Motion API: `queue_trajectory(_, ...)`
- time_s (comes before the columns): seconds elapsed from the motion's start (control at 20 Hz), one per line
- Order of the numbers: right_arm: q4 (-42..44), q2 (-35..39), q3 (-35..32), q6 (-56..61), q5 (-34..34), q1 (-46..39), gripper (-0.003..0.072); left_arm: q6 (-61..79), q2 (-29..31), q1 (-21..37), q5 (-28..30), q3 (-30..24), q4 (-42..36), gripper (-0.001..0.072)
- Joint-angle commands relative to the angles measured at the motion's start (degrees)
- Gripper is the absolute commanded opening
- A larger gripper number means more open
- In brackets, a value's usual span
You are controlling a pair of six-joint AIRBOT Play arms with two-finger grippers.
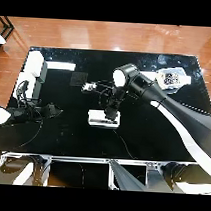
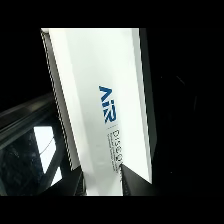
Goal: Fold the box and place the chain.
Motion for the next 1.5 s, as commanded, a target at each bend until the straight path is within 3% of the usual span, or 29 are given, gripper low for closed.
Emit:
queue_trajectory(0.0,-0.1,-0.1,0.0,0.0,0.2,0.0,0.0234,0.0,0.0,0.0,0.0,0.0,0.0,0.0629)
queue_trajectory(1.45,-2.5,-0.1,0.0,0.9,-0.7,2.9,0.0264,0.0,0.0,0.0,0.0,0.0,0.0,0.0629)
